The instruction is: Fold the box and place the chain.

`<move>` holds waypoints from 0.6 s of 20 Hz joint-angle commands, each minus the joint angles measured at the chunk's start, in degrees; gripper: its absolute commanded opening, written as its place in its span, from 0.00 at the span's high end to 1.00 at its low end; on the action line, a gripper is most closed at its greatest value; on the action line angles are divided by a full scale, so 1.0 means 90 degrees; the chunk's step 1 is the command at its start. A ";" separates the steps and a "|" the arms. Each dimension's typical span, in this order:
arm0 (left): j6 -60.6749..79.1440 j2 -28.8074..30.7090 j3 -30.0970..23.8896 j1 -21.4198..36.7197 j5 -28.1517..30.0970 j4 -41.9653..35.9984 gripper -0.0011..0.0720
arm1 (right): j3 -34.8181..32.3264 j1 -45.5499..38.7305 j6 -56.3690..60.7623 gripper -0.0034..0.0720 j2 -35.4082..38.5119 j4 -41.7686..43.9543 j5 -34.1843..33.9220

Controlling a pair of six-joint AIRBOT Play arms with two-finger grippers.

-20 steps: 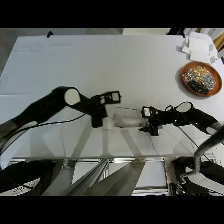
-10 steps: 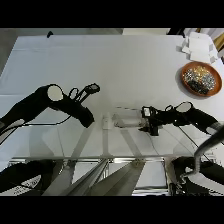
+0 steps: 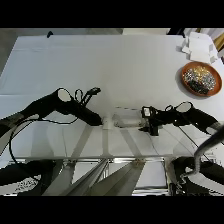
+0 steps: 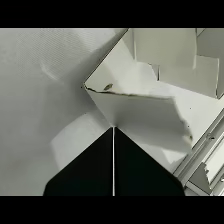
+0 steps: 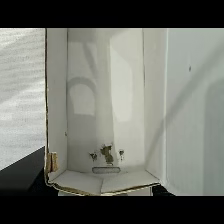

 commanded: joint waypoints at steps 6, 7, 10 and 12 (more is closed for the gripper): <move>-0.0406 -0.0126 -0.0005 0.0005 0.0340 0.0134 0.98 | -0.0002 0.0002 0.0000 0.42 0.0000 0.0000 0.0000; -0.0500 -0.0119 -0.0005 0.0019 0.0316 0.0362 0.98 | -0.0002 0.0002 0.0000 0.42 0.0000 0.0000 0.0000; -0.1044 -0.0073 -0.0005 0.0165 0.0291 0.0750 0.98 | -0.0002 0.0002 0.0000 0.42 0.0000 0.0000 0.0000; -0.1044 -0.0078 -0.0005 0.0163 0.0308 0.0721 0.98 | -0.0002 0.0002 0.0000 0.42 0.0000 0.0000 0.0000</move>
